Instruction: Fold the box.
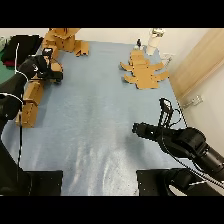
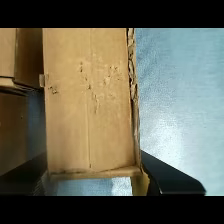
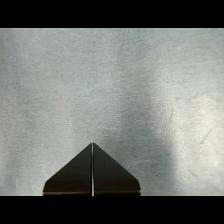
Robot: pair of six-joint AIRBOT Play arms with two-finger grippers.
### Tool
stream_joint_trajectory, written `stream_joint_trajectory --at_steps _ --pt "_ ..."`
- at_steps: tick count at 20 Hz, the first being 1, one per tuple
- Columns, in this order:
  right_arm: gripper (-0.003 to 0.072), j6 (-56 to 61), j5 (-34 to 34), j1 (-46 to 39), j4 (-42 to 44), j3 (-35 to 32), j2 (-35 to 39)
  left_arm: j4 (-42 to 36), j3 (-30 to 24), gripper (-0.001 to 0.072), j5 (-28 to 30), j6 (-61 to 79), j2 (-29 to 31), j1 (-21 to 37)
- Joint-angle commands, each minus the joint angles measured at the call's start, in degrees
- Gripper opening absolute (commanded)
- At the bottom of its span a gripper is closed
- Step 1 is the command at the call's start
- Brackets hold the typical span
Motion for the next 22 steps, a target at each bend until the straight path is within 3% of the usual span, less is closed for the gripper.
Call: stream_joint_trajectory --at_steps 1,3,4,5,8,9,14,15,16,17,19,20,21,22 --pt "0.0003 0.0 0.4 0.0 0.0 0.0 0.0 0.7 0.0 0.0362 -2.8 0.0 -0.9 0.0" --pt "0.0003 0.0 0.4 0.0 0.0 0.0 0.0 0.7 0.0 0.0363 -2.8 0.0 -0.9 0.0" --pt "0.0003 0.0 0.4 0.0 0.0 0.0 0.0 0.7 0.0 0.0411 -3.0 0.0 -0.9 0.0" --pt "0.0003 0.0 0.4 0.0 0.0 0.0 0.0 0.7 0.0 0.0581 -3.1 0.0 -0.9 0.0" --pt "0.0003 0.0 0.4 0.0 0.0 0.0 0.0 0.7 0.3 0.061 -4.5 0.0 -0.9 0.0" --pt "0.0003 0.0 0.4 0.0 0.0 0.0 0.0 0.7 0.7 0.0696 -5.8 -0.1 -0.8 0.0" --pt "0.0006 0.0 0.3 0.0 0.1 0.0 0.0 0.7 8.0 0.0697 -16.2 0.5 0.6 0.5" --pt "0.0025 0.0 0.2 0.0 0.3 0.0 0.0 0.7 9.7 0.0697 -18.1 0.5 1.3 0.5" --pt "0.0092 0.0 0.2 0.0 0.8 0.0 0.0 0.7 11.1 0.0697 -20.0 0.5 2.2 0.5" --pt "0.0101 -0.3 0.0 0.0 1.6 0.0 -0.1 0.9 12.9 0.0697 -22.6 0.5 3.3 0.5" --pt "0.0077 -1.9 -1.4 0.0 2.6 0.0 -0.3 2.0 15.3 0.0685 -28.6 -0.6 6.2 0.5" --pt "0.0025 -2.7 -1.6 0.0 2.6 0.0 -0.3 2.2 15.1 0.0434 -30.7 -0.3 8.1 0.5" --pt "0.0011 -3.1 -1.6 -0.1 2.5 0.1 -0.5 2.2 15.1 0.0006 -32.9 1.7 9.8 0.4" --pt "0.0004 -3.2 -2.0 -0.1 2.5 0.6 -1.2 2.2 15.1 0.0011 -34.3 2.4 11.4 0.3"
